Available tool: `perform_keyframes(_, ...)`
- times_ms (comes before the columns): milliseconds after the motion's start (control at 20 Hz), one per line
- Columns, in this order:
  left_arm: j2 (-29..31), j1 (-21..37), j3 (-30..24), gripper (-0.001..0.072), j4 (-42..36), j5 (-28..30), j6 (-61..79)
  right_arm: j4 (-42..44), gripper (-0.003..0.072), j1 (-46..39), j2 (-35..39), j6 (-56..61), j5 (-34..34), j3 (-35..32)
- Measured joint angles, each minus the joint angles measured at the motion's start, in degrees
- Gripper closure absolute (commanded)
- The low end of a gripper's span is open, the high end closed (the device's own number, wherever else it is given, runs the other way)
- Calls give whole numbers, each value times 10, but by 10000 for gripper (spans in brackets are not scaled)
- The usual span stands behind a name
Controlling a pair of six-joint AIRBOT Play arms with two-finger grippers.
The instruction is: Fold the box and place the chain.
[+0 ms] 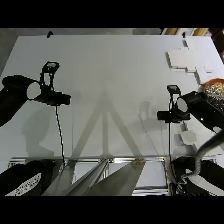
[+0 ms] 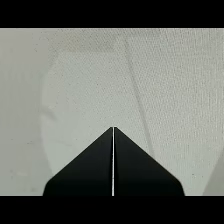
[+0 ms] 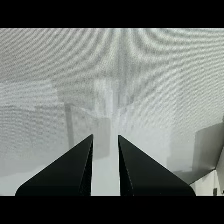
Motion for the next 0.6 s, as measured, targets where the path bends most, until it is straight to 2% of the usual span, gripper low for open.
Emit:
perform_keyframes(500,0,0,0,701,0,0,0,0,523,0,0,0,-3,0)
perform_keyframes(600,0,0,0,701,0,0,0,-2,480,0,0,-11,-18,3)
